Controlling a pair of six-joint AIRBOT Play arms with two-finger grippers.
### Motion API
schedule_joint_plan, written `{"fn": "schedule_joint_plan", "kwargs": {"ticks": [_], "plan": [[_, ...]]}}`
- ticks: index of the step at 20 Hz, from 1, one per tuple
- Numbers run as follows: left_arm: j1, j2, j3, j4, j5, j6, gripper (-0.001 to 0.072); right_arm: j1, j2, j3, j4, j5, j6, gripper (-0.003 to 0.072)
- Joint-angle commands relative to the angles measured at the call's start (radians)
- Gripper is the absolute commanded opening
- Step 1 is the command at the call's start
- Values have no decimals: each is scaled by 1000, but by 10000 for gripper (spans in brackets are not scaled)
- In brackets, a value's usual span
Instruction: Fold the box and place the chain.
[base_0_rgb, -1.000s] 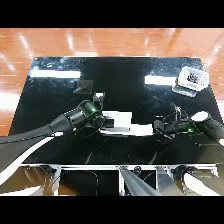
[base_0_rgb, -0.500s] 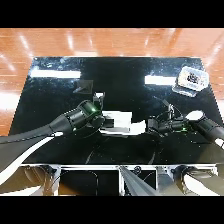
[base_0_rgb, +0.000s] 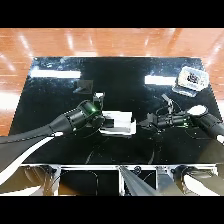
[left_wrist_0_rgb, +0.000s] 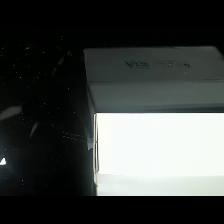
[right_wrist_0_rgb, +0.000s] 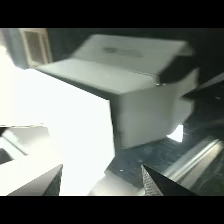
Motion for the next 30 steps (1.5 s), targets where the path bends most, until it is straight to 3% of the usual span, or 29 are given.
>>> {"fn": "schedule_joint_plan", "kwargs": {"ticks": [1,3,13,14,21,30], "plan": [[0,0,1,0,0,1,21,15,1,14,44,30,-3,624],[0,0,1,0,0,1,21,58,1,14,50,16,-2,624],[0,0,1,0,0,1,21,360,1,35,51,-279,215,618],[0,0,1,0,1,1,21,384,1,55,6,-303,262,561],[0,0,1,0,1,1,21,550,1,230,-646,-281,825,561],[0,0,1,0,0,1,21,721,0,288,-964,-239,1161,561]]}}
